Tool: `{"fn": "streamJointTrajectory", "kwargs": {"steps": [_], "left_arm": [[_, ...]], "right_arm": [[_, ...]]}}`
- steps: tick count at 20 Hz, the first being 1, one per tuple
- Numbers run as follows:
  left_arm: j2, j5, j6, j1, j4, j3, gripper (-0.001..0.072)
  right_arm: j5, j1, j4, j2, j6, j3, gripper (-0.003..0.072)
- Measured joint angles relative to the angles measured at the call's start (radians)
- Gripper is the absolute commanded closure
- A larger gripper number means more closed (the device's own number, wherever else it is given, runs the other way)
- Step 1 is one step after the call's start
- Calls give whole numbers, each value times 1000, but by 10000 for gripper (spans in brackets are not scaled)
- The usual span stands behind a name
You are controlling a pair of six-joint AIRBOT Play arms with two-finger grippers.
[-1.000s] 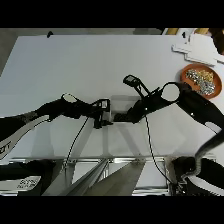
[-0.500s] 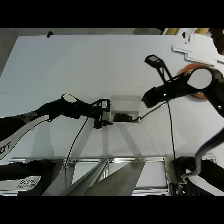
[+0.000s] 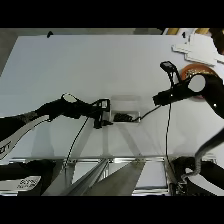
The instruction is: Fold the box and place the chain.
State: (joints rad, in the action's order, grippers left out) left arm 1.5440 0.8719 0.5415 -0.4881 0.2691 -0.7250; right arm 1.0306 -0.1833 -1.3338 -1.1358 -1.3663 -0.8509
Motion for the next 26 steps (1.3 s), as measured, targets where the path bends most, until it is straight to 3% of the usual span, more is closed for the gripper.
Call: {"fn": "streamJointTrajectory", "kwargs": {"steps": [2,5,7,21,22,23,26], "left_arm": [[0,0,0,0,0,0,628],[0,0,0,0,0,0,628],[0,0,0,0,0,0,628],[0,0,0,0,0,0,628],[0,0,0,0,0,0,628],[0,0,0,0,0,0,628],[0,0,0,0,0,0,628]], "right_arm": [[-36,1,-7,-22,-22,32,443],[-70,-12,-13,-66,-34,52,431],[-82,-29,-21,-95,-49,59,334],[-92,-77,-130,-160,-183,65,345],[-97,-77,-137,-165,-188,65,352],[-101,-77,-142,-169,-191,65,414],[-116,-77,-152,-186,-199,64,411]]}}
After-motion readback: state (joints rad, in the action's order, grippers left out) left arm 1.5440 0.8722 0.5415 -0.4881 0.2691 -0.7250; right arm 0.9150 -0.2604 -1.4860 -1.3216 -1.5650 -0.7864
